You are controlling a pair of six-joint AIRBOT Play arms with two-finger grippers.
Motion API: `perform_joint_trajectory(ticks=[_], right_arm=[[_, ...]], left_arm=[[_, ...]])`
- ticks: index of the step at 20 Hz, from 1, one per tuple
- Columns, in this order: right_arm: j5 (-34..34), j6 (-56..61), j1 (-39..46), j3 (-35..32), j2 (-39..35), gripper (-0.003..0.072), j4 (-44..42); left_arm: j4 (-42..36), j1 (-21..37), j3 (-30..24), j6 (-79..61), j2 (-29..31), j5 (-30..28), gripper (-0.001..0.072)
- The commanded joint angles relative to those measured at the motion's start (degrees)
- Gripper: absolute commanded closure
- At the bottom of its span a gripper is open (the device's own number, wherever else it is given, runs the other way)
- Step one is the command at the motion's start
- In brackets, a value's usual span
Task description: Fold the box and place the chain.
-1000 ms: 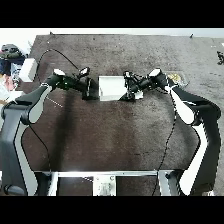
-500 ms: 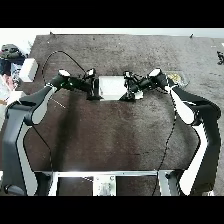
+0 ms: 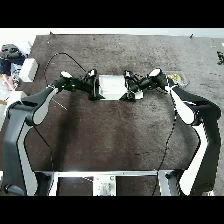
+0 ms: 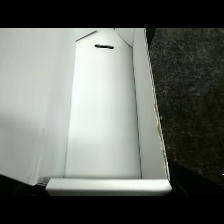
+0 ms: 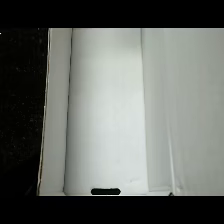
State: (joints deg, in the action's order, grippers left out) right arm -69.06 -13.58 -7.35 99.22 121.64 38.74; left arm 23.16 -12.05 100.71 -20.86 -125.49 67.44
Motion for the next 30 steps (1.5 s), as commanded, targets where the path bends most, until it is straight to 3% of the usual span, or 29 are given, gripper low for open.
perform_joint_trajectory(ticks=[1, 5, 28, 29, 30], right_arm=[[-0.1, -0.1, -0.1, 0.0, 0.0, 0.0340, 0.0], [-0.2, -0.1, -0.1, 0.0, 0.0, 0.0340, 0.0], [-0.2, -0.1, -0.1, 0.0, 0.0, 0.0340, 0.0], [-0.2, -0.1, -0.1, 0.0, 0.0, 0.0340, 0.0], [-0.2, -0.1, -0.1, 0.0, 0.0, 0.0340, 0.0]], left_arm=[[-1.3, 0.1, -0.5, -3.6, 0.0, 1.5, -0.0011], [-0.9, 0.1, -0.5, -4.7, 0.0, 3.3, -0.0011], [-3.3, -0.9, -0.6, -5.1, -1.5, 1.3, -0.0006], [-3.1, -0.9, -0.6, -5.1, -1.5, 1.0, 0.0006], [-2.8, -0.7, -0.6, -5.1, -1.5, 0.6, 0.0087]])
